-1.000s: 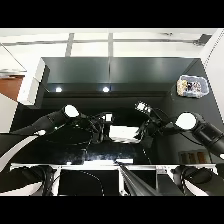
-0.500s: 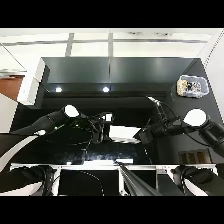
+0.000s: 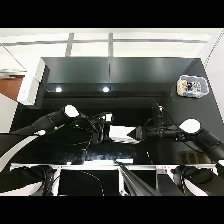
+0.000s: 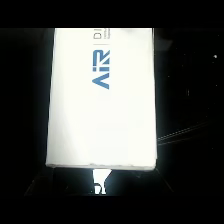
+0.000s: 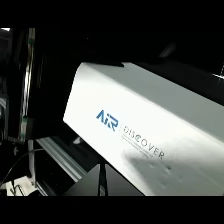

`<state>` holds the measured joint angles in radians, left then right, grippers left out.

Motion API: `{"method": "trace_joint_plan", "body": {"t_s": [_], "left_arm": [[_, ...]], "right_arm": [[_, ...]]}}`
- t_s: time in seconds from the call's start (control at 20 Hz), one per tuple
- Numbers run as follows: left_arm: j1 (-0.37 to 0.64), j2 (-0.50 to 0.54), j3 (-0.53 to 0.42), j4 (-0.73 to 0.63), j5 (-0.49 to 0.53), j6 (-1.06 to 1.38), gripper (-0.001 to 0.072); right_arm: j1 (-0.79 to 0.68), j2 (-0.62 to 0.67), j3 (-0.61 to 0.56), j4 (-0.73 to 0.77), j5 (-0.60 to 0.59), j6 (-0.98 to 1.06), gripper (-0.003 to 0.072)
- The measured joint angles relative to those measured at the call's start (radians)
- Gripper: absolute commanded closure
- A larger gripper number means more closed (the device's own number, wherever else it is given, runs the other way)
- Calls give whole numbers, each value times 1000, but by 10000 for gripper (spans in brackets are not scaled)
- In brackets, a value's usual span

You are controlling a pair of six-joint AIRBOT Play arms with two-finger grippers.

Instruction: Fold the box and place the chain.

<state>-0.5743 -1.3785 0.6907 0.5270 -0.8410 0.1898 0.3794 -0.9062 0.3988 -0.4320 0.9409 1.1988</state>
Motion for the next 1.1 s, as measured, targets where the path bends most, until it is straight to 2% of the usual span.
{"method": "trace_joint_plan", "body": {"t_s": [0.35,0.8,0.95,1.1], "left_arm": [[0,0,0,0,0,2,267],[0,0,0,1,0,1,267],[0,0,0,-1,0,-2,266],[0,0,0,-1,0,-2,266]], "right_arm": [[36,-80,-8,15,-46,11,636],[41,-98,-5,-21,-66,25,636],[37,-101,30,-46,-38,23,636],[6,-96,118,-53,58,21,636]]}}
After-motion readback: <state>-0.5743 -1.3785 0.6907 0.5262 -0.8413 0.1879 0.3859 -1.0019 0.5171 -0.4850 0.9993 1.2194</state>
